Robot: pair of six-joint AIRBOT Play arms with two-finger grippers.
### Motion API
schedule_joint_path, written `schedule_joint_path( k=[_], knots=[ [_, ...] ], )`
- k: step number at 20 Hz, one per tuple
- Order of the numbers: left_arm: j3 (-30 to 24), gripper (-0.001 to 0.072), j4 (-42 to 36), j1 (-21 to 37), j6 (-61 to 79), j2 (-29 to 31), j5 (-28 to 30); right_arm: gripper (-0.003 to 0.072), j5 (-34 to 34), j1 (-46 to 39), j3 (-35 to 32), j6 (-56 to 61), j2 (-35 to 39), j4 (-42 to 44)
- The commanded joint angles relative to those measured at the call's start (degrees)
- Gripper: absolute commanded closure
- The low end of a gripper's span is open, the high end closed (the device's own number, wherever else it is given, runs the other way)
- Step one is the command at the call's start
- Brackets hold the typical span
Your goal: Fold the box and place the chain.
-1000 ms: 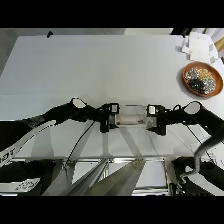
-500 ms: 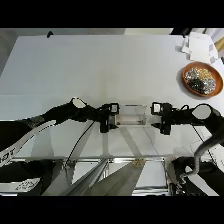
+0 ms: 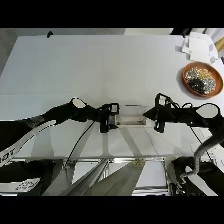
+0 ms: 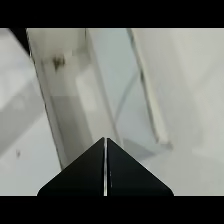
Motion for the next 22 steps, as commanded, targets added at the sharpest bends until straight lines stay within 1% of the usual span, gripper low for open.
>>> schedule_joint_path(
  k=[1,3,4,8,10,15,20,22],
  knots=[
    [0.0,0.0576,0.0,0.0,0.0,0.0,0.0,0.0676,-2.1,0.0,0.0,-4.6,-0.1,14.5],
    [0.0,0.0576,0.0,0.0,0.0,0.0,0.0,0.0676,-4.2,0.0,0.0,-5.0,-1.6,19.1],
    [0.0,0.0576,0.0,0.0,0.0,0.0,0.0,0.0676,-5.7,0.0,0.0,-4.9,-3.0,19.8],
    [0.0,0.0576,0.0,0.0,0.0,0.0,0.0,0.0676,-12.9,0.0,0.0,-4.1,-10.7,19.8],
    [0.0,0.0576,0.0,0.0,0.0,0.0,0.0,0.0676,-15.1,0.0,0.0,-2.1,-14.4,19.5],
    [0.0,0.0576,0.0,0.0,0.0,0.0,0.0,0.0676,-16.1,0.0,0.0,0.7,-19.2,16.3],
    [0.0,0.0576,0.0,0.0,0.0,0.0,0.0,0.0676,-15.9,0.0,0.0,1.9,-19.4,12.4],
    [0.0,0.0576,0.0,0.0,0.0,0.0,0.0,0.0676,-15.5,0.0,0.0,1.9,-19.2,12.2]
  ],
)
